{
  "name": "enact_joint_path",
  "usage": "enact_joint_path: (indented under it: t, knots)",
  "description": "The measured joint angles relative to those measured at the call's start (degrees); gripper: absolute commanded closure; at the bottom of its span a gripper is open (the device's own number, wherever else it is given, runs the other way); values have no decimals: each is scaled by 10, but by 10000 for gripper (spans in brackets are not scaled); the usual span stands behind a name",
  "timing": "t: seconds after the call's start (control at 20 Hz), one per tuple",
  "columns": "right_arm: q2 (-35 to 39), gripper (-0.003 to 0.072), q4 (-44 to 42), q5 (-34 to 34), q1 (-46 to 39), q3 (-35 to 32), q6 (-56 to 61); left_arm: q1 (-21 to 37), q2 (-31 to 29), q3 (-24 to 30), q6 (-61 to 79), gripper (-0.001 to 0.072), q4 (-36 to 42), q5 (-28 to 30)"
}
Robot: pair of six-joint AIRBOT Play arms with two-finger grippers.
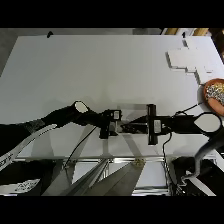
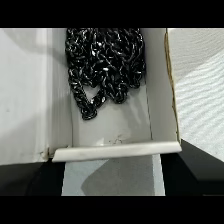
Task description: Fold the box and place the chain.
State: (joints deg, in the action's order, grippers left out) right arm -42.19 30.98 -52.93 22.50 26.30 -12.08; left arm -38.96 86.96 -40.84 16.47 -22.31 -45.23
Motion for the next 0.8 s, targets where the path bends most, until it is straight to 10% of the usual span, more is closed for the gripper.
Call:
enact_joint_path:
  t: [0.3,0.8]
  knots:
    - [-61,461,-9,32,20,1,0,0,0,0,0,420,0,0]
    - [19,511,167,-19,-124,20,14,0,0,0,0,420,0,0]
